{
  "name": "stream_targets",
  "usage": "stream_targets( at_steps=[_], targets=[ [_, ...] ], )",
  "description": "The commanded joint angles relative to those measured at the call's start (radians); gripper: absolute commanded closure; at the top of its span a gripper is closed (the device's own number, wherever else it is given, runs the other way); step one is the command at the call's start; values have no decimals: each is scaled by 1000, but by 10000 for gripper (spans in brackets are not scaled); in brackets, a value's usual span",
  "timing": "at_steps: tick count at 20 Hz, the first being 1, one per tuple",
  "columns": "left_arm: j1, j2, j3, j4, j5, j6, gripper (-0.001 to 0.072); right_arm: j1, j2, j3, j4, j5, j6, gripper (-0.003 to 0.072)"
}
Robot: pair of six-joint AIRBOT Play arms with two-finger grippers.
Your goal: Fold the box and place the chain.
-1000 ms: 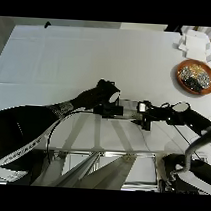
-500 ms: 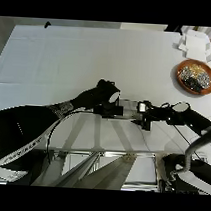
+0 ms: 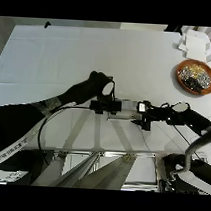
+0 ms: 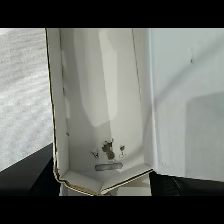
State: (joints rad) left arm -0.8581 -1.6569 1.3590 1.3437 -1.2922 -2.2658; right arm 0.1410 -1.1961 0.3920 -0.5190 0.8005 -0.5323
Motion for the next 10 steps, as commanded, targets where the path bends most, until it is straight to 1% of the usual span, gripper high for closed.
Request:
stream_targets(
  at_steps=[1, 2, 3, 5, 7, 8, 10],
  targets=[
    [35, 58, 1, 7, -33, 211, 249, 0, 1, 1, 0, 0, 0, 285],
    [49, 81, 1, 22, -43, 302, 198, 0, 1, 1, 0, 0, 0, 285],
    [66, 107, 1, 32, -51, 394, 179, 0, 1, 1, 0, 0, 0, 285],
    [105, 158, 1, 34, -50, 591, 178, 0, 1, 1, 0, 0, 0, 285],
    [143, 203, -1, 58, -49, 892, 179, 0, 1, 1, 0, 0, 0, 285],
    [156, 221, -9, 66, -36, 1035, 179, 0, 1, 1, 0, 0, 0, 285],
    [174, 242, -50, 38, 25, 1243, 176, 0, 1, 1, 0, 0, 0, 285]
  ],
)
